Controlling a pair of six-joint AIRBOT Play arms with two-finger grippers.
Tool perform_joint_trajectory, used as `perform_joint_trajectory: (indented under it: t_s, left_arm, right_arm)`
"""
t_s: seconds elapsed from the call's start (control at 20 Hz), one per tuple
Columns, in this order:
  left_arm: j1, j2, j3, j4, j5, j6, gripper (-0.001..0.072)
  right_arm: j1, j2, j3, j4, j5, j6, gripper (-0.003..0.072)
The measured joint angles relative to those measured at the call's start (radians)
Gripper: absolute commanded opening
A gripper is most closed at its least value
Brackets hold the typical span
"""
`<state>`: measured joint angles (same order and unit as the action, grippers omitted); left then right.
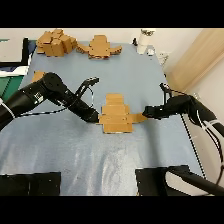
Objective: Fold the box.
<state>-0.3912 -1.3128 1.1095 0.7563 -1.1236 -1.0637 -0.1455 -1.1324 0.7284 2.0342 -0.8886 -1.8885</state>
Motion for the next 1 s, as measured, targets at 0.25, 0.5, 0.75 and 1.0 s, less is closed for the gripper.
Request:
perform_joint_trajectory:
  t_s: [0.25,0.5,0.75,1.0]
  left_arm:
    - [0.000,0.001,-0.003,0.000,0.011,0.002,0.0011]
    - [0.000,0.000,-0.003,-0.003,0.016,0.002,0.0011]
    - [0.000,-0.002,-0.003,-0.038,0.013,0.002,0.0011]
    - [0.000,-0.002,-0.003,-0.069,0.002,0.001,0.0181]
  right_arm:
    - [-0.007,-0.143,0.093,0.019,-0.087,-0.054,0.0364]
    - [-0.008,-0.214,0.118,0.108,-0.160,-0.161,0.0331]
    - [-0.008,-0.243,0.124,0.174,-0.193,-0.232,0.0194]
    - [0.010,-0.254,0.125,0.211,-0.232,-0.275,0.0002]
